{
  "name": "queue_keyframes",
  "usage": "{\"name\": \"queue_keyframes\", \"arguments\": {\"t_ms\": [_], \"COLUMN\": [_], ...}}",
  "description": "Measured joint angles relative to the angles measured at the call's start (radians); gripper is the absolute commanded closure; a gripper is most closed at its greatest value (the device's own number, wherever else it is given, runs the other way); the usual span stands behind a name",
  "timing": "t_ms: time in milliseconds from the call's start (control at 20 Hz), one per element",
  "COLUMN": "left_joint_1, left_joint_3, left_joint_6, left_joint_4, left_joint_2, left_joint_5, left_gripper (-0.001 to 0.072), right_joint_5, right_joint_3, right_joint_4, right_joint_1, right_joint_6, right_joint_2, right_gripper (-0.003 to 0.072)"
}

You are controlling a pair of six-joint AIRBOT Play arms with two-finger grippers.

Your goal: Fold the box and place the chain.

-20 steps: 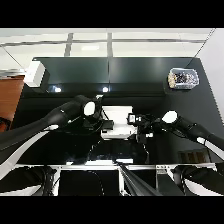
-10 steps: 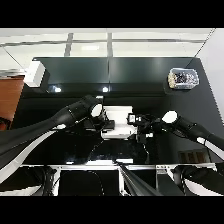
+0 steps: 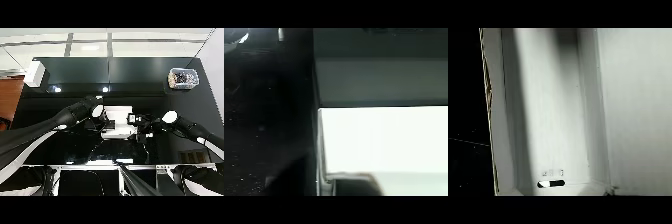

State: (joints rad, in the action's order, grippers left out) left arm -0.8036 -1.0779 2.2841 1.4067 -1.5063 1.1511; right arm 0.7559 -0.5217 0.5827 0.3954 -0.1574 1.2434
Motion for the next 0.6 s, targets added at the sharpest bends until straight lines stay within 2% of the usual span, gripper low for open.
{"name": "queue_keyframes", "arguments": {"t_ms": [150,200,250,300,500,550,600], "left_joint_1": [-0.003,-0.003,-0.004,-0.004,-0.004,-0.004,-0.004], "left_joint_3": [0.000,0.000,0.000,0.000,0.000,0.000,0.000], "left_joint_6": [0.001,0.001,0.001,0.001,0.002,0.002,0.004], "left_joint_4": [0.001,-0.001,-0.002,-0.005,-0.008,-0.008,-0.008], "left_joint_2": [0.000,0.000,0.000,-0.001,-0.001,-0.001,-0.002], "left_joint_5": [0.000,0.000,0.000,0.000,0.001,0.001,0.004], "left_gripper": [0.0686,0.0665,0.0478,0.0324,0.0319,0.0354,0.0361], "right_joint_5": [0.000,0.000,0.000,0.000,0.000,0.000,0.000], "right_joint_3": [0.000,0.000,0.000,0.000,0.000,0.000,0.000], "right_joint_4": [0.001,0.001,0.001,0.001,0.001,0.001,0.001], "right_joint_1": [0.000,0.000,0.000,0.000,0.000,0.000,0.000], "right_joint_6": [-0.001,-0.001,-0.001,-0.002,-0.002,-0.002,-0.002], "right_joint_2": [0.000,0.000,0.000,0.000,0.000,0.000,0.000], "right_gripper": [0.0485,0.0485,0.0485,0.0485,0.0485,0.0485,0.0486]}}
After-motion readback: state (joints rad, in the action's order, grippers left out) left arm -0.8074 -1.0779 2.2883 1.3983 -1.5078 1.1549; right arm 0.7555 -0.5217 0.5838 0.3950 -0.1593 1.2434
